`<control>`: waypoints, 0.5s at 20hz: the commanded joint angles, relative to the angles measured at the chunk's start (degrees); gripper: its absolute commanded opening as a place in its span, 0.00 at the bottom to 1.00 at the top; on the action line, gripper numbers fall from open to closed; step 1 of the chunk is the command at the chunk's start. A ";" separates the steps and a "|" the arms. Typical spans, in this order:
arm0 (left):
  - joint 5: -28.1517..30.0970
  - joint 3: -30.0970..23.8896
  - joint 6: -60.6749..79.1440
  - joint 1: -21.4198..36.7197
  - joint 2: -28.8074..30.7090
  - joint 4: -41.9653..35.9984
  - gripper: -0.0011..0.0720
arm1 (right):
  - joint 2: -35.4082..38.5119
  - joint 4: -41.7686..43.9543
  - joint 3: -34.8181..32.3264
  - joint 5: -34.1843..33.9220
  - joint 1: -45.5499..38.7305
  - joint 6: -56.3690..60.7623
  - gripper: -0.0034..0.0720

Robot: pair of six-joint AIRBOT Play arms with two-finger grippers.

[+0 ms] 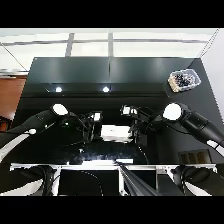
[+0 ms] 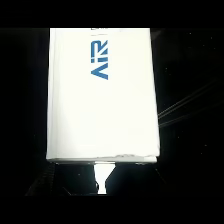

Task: Fold the box and place the chain.

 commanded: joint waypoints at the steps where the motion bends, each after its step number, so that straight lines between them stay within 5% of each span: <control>1: 0.04 0.00 0.00 0.00 -0.04 0.02 0.49 | 1.86 0.31 0.70 1.68 -0.66 3.58 0.41; 5: 0.04 0.00 0.00 0.00 -0.04 0.00 0.49 | 4.81 0.57 0.85 3.06 -4.79 13.18 0.40; 6: 0.04 0.00 0.00 0.00 -0.04 0.00 0.49 | 4.83 1.46 0.76 3.58 -6.12 18.27 0.30; 7: 0.07 0.00 0.00 0.00 -0.04 0.00 0.49 | 4.81 3.34 -0.07 2.23 -6.78 23.63 0.05; 10: 0.07 0.00 0.00 0.00 -0.04 0.00 0.49 | 3.08 17.20 -4.68 -2.84 -6.71 26.56 0.06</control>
